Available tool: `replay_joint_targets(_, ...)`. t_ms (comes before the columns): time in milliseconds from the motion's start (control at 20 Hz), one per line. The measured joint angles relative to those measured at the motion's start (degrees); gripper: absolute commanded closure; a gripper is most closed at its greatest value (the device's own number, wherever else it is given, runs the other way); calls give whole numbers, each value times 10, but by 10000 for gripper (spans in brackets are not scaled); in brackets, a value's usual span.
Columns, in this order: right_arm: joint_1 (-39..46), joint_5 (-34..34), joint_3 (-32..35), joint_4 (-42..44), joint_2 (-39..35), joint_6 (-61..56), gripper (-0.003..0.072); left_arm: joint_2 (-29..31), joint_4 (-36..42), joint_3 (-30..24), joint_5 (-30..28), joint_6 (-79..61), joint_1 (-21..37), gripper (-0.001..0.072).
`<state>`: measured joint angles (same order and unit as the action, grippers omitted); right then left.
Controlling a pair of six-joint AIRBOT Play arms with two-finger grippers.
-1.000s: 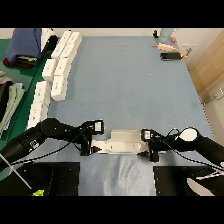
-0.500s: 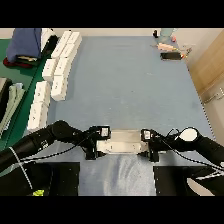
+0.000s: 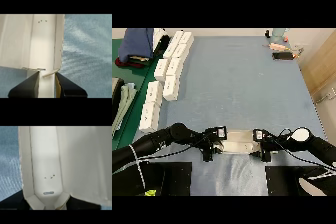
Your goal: Fold the box.
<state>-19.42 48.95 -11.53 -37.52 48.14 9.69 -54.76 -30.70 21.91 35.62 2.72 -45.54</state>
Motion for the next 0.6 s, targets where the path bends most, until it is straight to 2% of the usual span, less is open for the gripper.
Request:
replay_joint_targets(200,0,0,0,0,0,1,149,-5,9,0,-25,-5,-9,434)
replay_joint_targets(300,0,0,0,0,0,1,149,-5,10,0,-32,-13,-13,536)
replay_joint_targets(600,0,0,0,0,0,0,150,-6,40,0,-51,-21,-31,530)
